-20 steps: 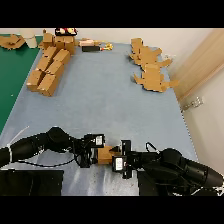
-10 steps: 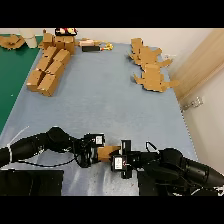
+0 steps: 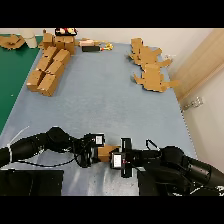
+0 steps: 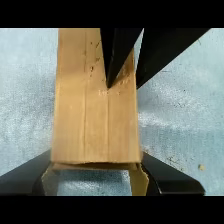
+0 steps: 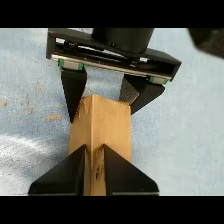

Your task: Fold the box.

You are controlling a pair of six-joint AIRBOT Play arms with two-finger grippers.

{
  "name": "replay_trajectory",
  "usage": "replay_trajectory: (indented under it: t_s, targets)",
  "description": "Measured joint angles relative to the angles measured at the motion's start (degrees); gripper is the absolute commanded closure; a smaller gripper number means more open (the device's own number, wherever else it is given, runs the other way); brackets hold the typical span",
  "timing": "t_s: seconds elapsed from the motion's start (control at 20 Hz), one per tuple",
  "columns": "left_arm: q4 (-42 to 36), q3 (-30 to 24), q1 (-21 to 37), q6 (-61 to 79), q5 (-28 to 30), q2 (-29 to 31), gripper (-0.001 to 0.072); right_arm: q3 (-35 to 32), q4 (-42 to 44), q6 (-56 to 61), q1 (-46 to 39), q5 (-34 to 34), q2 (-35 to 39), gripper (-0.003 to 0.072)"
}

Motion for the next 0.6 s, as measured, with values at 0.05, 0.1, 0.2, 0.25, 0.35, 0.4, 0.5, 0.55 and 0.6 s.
replay_trajectory:
  t_s: [0.05,0.1,0.2,0.25,0.35,0.4,0.5,0.55,0.6]
  targets:
    - [0.02,0.00,0.00,-0.02,-0.04,0.00,0.0201,0.09,-0.07,0.02,0.00,-0.17,0.24,0.0547]
    - [0.02,0.00,0.00,-0.02,-0.04,0.00,0.0201,0.20,-0.17,0.04,0.00,-0.37,0.52,0.0547]
    - [0.02,0.00,0.00,-0.02,-0.04,0.00,0.0201,0.35,-0.31,0.09,0.00,-0.55,1.20,0.0546]
    - [0.00,0.00,0.00,-0.02,-0.04,0.00,0.0201,0.37,-0.44,0.17,0.00,-0.72,1.42,0.0547]
    - [-0.02,0.00,0.00,-0.02,-0.04,0.00,0.0201,0.44,-0.72,0.55,-0.02,-0.87,1.55,0.0548]
    - [-0.04,0.00,0.00,-0.02,-0.04,0.00,0.0201,0.46,-0.85,0.63,-0.02,-1.01,1.38,0.0548]
    - [-0.07,0.00,0.00,-0.02,-0.02,0.00,0.0201,0.46,-0.92,0.79,-0.02,-1.09,0.79,0.0548]
    - [-0.09,0.00,0.00,-0.04,0.00,0.00,0.0201,0.46,-1.05,0.92,-0.02,-1.14,0.50,0.0547]
    - [-0.09,0.00,0.00,-0.04,0.02,0.00,0.0201,0.46,-1.03,0.94,-0.02,-1.18,0.31,0.0547]
